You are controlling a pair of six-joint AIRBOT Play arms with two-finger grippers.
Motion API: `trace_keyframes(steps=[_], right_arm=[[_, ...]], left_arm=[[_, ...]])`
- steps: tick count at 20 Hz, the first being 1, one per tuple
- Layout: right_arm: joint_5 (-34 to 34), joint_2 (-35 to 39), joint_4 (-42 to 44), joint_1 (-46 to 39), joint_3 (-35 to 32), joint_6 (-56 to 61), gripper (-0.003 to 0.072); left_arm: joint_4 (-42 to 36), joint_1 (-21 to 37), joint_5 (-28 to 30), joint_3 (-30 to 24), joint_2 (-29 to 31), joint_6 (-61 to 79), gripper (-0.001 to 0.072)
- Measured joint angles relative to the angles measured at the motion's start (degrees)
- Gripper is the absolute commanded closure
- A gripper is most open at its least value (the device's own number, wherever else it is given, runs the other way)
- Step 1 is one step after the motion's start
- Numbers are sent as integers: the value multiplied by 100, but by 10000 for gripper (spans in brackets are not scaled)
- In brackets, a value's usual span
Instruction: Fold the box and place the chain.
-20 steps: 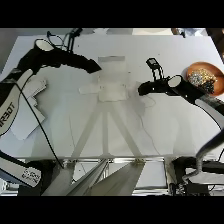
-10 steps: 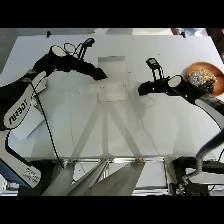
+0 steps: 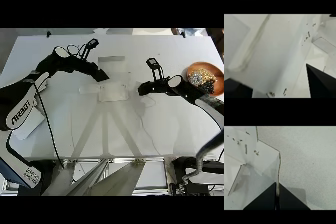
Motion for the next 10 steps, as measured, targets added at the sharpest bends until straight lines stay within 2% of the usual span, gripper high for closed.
trace_keyframes(steps=[2, 3, 4, 10], right_arm=[[-2, 0, 0, 0, 0, -2, 674], [0, 0, -2, 0, 0, -2, 674], [-13, 0, 4, 2, 0, -2, 674], [-24, 0, 7, 2, 2, -2, 674]], left_arm=[[83, -59, 4, 0, -15, 127, 526], [160, -81, 4, 0, -17, 162, 658], [236, -94, -33, 0, -17, 229, 693], [564, -120, 22, 7, -24, 282, 693]])
